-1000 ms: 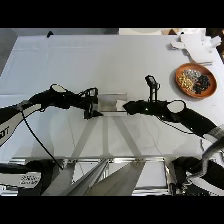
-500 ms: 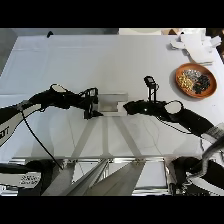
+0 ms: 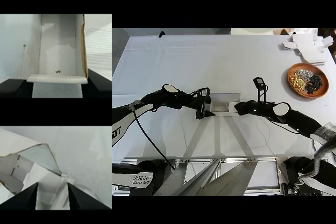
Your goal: Fold the box and place the chain.
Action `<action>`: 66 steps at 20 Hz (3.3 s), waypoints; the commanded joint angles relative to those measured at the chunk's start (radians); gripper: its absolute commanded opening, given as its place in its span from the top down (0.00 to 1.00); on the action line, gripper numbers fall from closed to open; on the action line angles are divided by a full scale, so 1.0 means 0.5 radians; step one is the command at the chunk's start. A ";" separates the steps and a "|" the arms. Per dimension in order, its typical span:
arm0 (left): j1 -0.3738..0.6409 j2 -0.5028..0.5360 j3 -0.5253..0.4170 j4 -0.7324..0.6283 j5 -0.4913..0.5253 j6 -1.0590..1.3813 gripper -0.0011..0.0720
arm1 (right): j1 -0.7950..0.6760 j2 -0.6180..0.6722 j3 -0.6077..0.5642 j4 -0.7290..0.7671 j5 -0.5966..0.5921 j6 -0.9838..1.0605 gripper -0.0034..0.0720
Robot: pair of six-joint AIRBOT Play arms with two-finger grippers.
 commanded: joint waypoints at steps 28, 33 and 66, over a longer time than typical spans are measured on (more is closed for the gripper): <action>0.002 0.000 0.000 0.001 -0.001 0.002 0.63 | 0.007 -0.002 0.128 -0.668 0.253 0.687 0.40; 0.002 0.000 0.000 0.001 -0.001 0.002 0.63 | 0.077 -0.002 0.131 -0.670 0.271 0.687 0.40; 0.002 0.000 0.000 0.002 -0.001 0.002 0.63 | 0.252 -0.484 0.853 -1.951 0.890 2.146 0.24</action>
